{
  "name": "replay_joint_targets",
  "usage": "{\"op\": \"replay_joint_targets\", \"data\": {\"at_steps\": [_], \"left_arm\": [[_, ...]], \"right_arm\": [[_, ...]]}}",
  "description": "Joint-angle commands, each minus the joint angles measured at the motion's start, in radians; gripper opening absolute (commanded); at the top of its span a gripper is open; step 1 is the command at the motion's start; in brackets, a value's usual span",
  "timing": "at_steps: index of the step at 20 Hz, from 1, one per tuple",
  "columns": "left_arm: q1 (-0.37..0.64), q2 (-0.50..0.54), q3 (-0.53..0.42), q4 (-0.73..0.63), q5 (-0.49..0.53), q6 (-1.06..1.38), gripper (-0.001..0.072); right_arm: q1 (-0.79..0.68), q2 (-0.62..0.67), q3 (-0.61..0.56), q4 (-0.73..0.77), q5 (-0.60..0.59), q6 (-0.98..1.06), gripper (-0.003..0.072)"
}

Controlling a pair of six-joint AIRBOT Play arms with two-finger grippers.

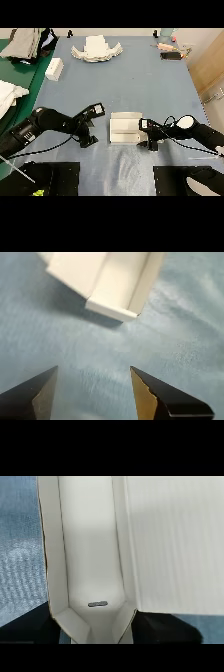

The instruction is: Fold the box.

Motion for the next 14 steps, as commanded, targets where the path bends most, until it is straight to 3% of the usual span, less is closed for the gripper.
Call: {"op": "replay_joint_targets", "data": {"at_steps": [1, 8, 14], "left_arm": [[0.032, -0.034, -0.149, -0.292, 0.178, 0.533, 0.0694], [0.020, -0.267, -0.140, -0.531, 0.266, 0.855, 0.0694], [0.006, -0.369, -0.069, -0.575, 0.232, 0.866, 0.0695]], "right_arm": [[0.000, 0.001, 0.000, 0.000, 0.000, 0.000, 0.0544], [0.000, 0.001, 0.000, 0.000, 0.000, 0.000, 0.0544], [0.000, 0.001, 0.000, 0.000, 0.000, 0.000, 0.0544]]}}
